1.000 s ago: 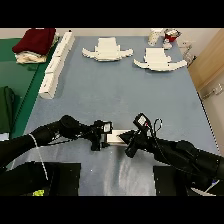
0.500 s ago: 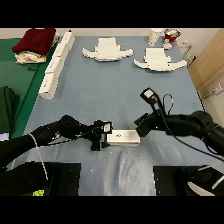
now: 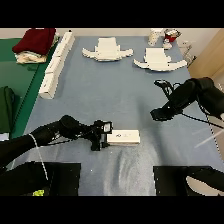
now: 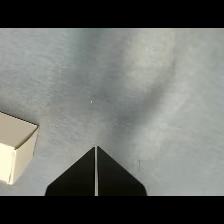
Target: Fold the box.
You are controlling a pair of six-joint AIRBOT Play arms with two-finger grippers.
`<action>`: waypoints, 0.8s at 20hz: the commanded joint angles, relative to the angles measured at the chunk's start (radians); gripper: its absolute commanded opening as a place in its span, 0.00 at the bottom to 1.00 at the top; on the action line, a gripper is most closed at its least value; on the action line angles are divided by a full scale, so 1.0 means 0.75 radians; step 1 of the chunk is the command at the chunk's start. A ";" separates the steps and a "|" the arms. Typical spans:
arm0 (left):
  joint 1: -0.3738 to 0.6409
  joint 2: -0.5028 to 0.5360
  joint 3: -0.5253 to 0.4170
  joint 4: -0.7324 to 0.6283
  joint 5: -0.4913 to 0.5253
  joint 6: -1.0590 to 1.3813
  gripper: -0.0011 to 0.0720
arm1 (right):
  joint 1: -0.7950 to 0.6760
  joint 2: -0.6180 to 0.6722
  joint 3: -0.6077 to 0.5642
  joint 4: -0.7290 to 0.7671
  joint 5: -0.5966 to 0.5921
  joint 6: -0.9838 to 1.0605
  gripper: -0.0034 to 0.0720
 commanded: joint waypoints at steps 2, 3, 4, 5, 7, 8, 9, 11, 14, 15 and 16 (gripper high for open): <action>0.000 -0.001 0.001 0.001 0.001 0.000 0.65 | -0.046 -0.196 0.075 0.006 -0.160 0.027 0.07; 0.000 -0.001 0.001 0.001 0.001 0.000 0.65 | -0.046 -0.208 0.075 0.010 -0.148 0.027 0.07; 0.000 -0.001 0.001 0.001 0.001 0.000 0.65 | -0.046 -0.209 0.075 0.012 -0.133 0.027 0.07; 0.000 -0.001 0.001 0.001 0.001 0.000 0.65 | -0.046 -0.207 0.075 0.012 -0.110 0.027 0.07; 0.000 -0.001 0.001 0.001 0.001 0.000 0.65 | -0.046 -0.207 0.075 0.012 -0.082 0.026 0.07; 0.000 -0.001 0.001 0.001 0.001 0.000 0.65 | -0.046 -0.207 0.075 0.012 -0.083 0.027 0.07; 0.000 -0.001 0.001 0.001 0.000 0.000 0.65 | -0.046 -0.207 0.075 0.013 -0.086 0.027 0.07; 0.000 -0.001 0.001 0.001 0.000 0.000 0.65 | -0.046 -0.207 0.075 0.013 -0.086 0.027 0.07; 0.000 -0.001 0.001 0.001 0.001 0.000 0.65 | -0.046 -0.207 0.075 0.012 -0.086 0.027 0.07; 0.000 -0.001 0.001 0.001 0.001 0.000 0.65 | -0.046 -0.207 0.075 0.013 -0.086 0.027 0.07; 0.000 -0.001 0.002 0.000 0.002 0.002 0.65 | -0.046 -0.207 0.075 0.013 -0.087 0.027 0.07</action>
